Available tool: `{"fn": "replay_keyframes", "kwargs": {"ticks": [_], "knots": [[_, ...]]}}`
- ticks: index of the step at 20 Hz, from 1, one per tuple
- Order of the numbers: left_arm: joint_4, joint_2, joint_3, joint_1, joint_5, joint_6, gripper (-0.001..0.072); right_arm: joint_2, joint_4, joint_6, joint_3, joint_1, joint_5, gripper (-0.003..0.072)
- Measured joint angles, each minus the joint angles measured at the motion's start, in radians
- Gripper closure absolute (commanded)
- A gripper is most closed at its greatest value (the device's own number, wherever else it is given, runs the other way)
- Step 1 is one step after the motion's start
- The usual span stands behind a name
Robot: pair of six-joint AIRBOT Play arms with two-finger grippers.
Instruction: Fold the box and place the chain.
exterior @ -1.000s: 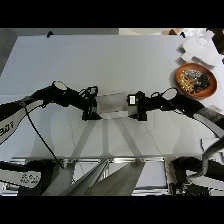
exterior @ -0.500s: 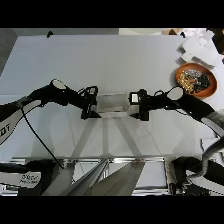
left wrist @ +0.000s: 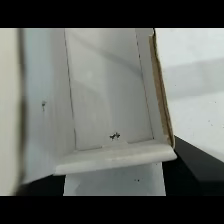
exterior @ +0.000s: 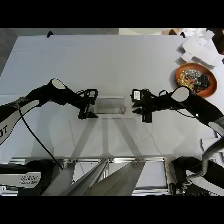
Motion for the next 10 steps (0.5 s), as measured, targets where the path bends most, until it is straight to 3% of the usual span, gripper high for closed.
{"fn": "replay_keyframes", "kwargs": {"ticks": [5,10], "knots": [[0.005,0.0,0.0,0.0,-0.001,0.0,0.0374,0.001,0.218,0.028,0.0,0.002,0.036,0.0676],[0.006,0.0,0.0,0.0,-0.002,0.0,0.0374,-0.051,0.46,0.021,0.0,0.056,-0.106,0.0678]]}}
